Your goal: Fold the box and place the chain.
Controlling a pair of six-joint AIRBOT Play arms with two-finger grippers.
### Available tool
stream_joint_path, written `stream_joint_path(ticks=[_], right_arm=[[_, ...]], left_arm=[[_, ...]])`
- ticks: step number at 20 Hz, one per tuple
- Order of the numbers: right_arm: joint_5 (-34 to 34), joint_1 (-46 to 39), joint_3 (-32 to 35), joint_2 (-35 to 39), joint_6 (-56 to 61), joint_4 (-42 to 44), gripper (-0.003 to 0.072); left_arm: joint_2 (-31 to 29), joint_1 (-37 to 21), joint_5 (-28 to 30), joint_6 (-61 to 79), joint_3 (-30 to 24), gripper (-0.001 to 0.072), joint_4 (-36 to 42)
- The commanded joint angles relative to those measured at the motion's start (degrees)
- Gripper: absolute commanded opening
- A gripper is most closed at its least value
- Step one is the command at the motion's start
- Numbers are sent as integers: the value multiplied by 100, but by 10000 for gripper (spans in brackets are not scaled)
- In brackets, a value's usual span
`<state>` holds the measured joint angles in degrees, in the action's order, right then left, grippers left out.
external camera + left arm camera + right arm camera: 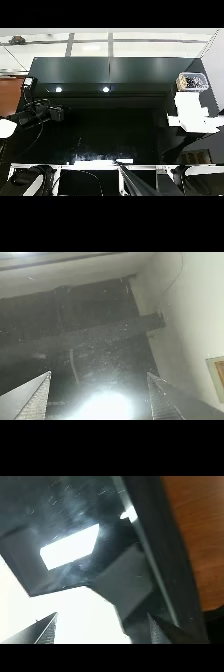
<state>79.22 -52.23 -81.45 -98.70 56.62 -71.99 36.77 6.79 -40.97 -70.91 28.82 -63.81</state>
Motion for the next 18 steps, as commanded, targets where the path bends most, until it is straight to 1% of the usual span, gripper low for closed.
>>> stream_joint_path(ticks=[1, 2, 3, 4, 5, 8, 10, 12, 15, 18], right_arm=[[376, -74, -59, -229, -525, 136, 468], [358, -105, -59, -229, -540, 153, 434], [365, -127, -59, -221, -573, 195, 195], [393, -140, -59, -190, -575, 240, 35], [459, -149, -48, -131, -645, 400, 10], [551, -157, 4, 170, -697, 1032, 9], [542, -153, 332, 549, -780, 1530, 9], [544, -149, 955, 1051, -898, 2035, 9], [245, 9, 2090, 2033, -1169, 2590, 10], [109, 448, 2946, 2835, -1252, 2848, 10]], left_arm=[[7, 2, -2, -24, 4, 718, -2], [7, 2, 13, -24, 4, 718, -2], [7, 2, 22, -22, 4, 717, -2], [7, 2, 24, -22, 7, 718, -2], [7, 2, 22, -22, 4, 718, -2], [7, 2, 24, -22, 4, 718, -2], [7, 2, 24, -20, 4, 718, -2], [7, 2, 15, -22, 4, 717, 0], [7, 2, 37, -20, -2, 717, -22], [7, 2, 35, -24, -2, 717, 39]])
